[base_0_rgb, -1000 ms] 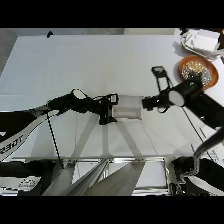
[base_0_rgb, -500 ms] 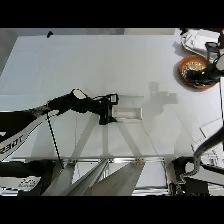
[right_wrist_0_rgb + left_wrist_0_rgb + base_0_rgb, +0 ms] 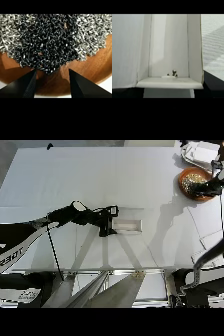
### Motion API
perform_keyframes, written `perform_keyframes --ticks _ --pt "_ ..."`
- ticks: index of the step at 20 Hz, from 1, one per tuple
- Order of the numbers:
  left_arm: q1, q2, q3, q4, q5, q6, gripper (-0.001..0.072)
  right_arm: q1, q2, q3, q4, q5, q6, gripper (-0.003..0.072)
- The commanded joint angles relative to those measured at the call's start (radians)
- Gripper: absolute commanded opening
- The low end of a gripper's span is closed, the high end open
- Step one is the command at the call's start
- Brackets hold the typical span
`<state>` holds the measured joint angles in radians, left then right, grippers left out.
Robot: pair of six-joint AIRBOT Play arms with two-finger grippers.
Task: Fold the box and place the chain.
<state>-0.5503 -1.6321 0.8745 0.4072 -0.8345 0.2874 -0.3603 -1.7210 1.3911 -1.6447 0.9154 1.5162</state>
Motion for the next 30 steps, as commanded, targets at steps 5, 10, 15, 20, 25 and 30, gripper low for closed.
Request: perform_keyframes --ticks 5,10,15,20,25,30 --pt "0.0 0.0 0.0 0.0 0.001 0.0 0.0329 -0.005 -0.055 0.009 0.02 -0.019 -0.002 0.0265" --pt "0.0 0.0 0.0 0.0 0.0 0.0 0.0329 -0.005 -0.053 0.009 0.023 -0.014 -0.003 0.0011" --pt "0.0 0.0 0.0 0.0 0.0 0.0 0.0329 -0.004 0.004 0.009 0.022 -0.016 -0.004 0.001" --pt "0.0 0.0 0.0 0.0 0.0 0.0 0.0329 -0.002 0.166 0.009 0.031 0.028 -0.065 0.001" --pt "0.0 0.0 0.0 0.0 0.0 0.0 0.0329 -0.006 0.227 0.009 0.03 -0.031 -0.139 0.028" --pt "0.0 0.0 0.0 0.0 0.0 0.0 0.0329 -0.006 0.03 0.009 0.029 -0.038 -0.164 0.0381"
